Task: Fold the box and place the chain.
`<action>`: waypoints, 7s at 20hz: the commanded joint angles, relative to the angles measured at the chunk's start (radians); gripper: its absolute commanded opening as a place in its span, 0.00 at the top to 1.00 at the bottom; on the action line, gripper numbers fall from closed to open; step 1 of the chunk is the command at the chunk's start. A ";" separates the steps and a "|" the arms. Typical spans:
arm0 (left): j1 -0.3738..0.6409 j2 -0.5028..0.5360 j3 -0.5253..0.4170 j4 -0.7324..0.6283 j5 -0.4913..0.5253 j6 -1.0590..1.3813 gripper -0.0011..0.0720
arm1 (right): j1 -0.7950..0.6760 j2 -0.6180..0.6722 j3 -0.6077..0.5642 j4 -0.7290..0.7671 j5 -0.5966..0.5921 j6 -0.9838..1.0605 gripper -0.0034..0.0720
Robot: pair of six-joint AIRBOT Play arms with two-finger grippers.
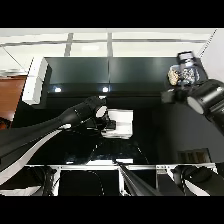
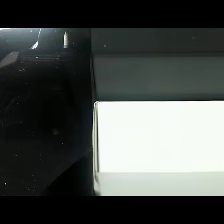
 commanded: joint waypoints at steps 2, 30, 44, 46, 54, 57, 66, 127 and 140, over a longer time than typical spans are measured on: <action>0.000 0.000 0.000 0.001 0.004 0.000 0.95 | -0.223 -0.017 -0.059 -0.024 -0.308 -0.004 0.01; 0.001 0.000 0.000 -0.003 0.010 0.001 0.95 | -0.694 -1.160 1.083 0.401 -0.065 -0.015 0.02; 0.001 0.000 0.000 -0.004 0.005 0.000 0.95 | -0.694 -1.061 1.083 0.389 -0.014 -0.132 0.93; 0.001 0.000 0.000 -0.004 0.006 0.000 0.95 | -0.694 -1.001 1.083 0.389 -0.013 -0.190 0.93; 0.001 0.000 0.000 -0.005 0.002 0.000 0.95 | -0.693 -0.760 1.083 0.461 0.039 -0.356 0.93; 0.001 0.000 0.000 -0.005 0.001 0.000 0.95 | -0.696 -0.662 1.083 0.548 0.087 -0.428 0.93; 0.000 0.000 0.000 -0.005 0.002 0.000 0.95 | -0.698 -0.374 1.074 0.803 0.123 -0.515 0.93; 0.001 0.000 0.000 -0.004 0.002 0.000 0.95 | 0.023 -0.124 0.531 1.044 0.323 -0.558 0.93; 0.004 0.000 0.000 -0.004 0.003 0.000 0.95 | 0.114 -0.112 -0.040 1.043 -0.137 -0.549 0.93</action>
